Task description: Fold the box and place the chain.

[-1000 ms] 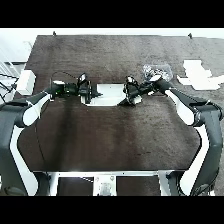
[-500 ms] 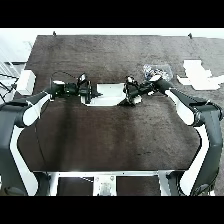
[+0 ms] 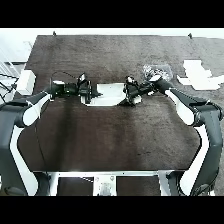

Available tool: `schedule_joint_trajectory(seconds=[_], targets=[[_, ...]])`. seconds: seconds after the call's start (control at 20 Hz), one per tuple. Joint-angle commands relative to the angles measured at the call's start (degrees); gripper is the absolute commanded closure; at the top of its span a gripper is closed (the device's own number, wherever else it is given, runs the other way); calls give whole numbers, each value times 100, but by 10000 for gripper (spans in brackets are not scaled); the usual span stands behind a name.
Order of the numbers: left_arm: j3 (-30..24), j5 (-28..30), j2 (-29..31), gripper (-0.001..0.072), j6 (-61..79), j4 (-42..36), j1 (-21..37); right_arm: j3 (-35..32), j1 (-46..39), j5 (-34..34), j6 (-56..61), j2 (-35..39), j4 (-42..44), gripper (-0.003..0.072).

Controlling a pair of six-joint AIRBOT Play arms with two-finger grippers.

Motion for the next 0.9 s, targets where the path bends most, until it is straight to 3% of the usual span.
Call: schedule_joint_trajectory(seconds=[0.0, 0.45, 0.55, 0.6, 0.85], targets=[[7, -2, 4, 692, 2, 0, 4, 0, 7, 2, 0, -2, 0, 101], [7, -332, 26, 689, 2, -9, 4, 0, 7, 2, 0, -2, 2, 100], [7, -326, 28, 365, -24, -9, 9, 0, 7, 2, 0, -2, 0, 100], [7, -330, 28, 411, -24, -9, 9, 0, 7, 2, 0, -2, 0, 100], [7, -385, 127, 416, -17, 2, 92, 0, 7, 2, 0, -2, 0, 100]])
